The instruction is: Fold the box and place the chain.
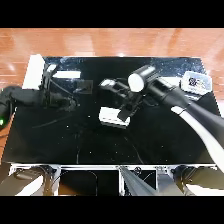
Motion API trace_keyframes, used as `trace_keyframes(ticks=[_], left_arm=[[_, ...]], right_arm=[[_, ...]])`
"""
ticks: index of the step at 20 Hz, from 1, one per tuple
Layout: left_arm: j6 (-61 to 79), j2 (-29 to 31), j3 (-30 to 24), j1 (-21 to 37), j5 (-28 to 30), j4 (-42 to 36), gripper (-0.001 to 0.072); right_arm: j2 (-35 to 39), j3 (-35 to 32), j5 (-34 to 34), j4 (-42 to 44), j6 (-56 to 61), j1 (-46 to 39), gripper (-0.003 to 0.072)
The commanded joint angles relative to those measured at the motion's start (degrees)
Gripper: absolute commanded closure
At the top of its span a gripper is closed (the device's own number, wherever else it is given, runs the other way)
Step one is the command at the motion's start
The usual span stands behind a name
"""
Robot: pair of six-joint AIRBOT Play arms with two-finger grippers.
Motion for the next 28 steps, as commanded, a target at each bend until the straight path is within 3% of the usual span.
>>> trace_keyframes(ticks=[1,3,4,6,9,11,14,19,28], left_arm=[[25.90,-7.72,11.47,-0.17,10.62,-10.19,0.0198],[37.20,-13.92,18.01,-1.92,12.07,-12.13,0.0161],[41.59,-16.44,20.55,-3.17,12.44,-11.56,0.0081],[48.39,-20.48,23.76,-7.34,12.44,-5.77,0.0081],[56.65,-24.15,23.85,-16.26,6.97,5.92,0.0081],[56.65,-26.16,23.82,-19.41,4.04,8.09,0.0082],[56.63,-27.74,23.80,-20.13,10.80,0.37,0.0082],[56.63,-29.81,23.78,-17.90,9.66,1.36,0.0082],[56.37,-29.94,23.65,-16.79,15.87,-0.55,0.0082]], right_arm=[[5.86,-5.53,6.01,5.75,5.25,-10.93,0.0640],[12.52,-13.79,2.21,9.14,5.88,-20.33,0.0640],[15.67,-17.77,0.17,11.87,5.88,-24.06,0.0640],[21.33,-24.90,-1.36,14.08,5.68,-29.16,0.0639],[26.21,-30.36,-0.59,10.32,5.90,-31.98,0.0640],[26.32,-30.47,-1.66,10.32,6.64,-32.22,0.0640],[26.29,-30.47,-5.62,11.19,7.15,-32.17,0.0640],[26.27,-30.47,-7.74,11.08,7.58,-32.17,0.0640],[26.27,-30.47,-10.43,11.10,7.80,-32.17,0.0640]])
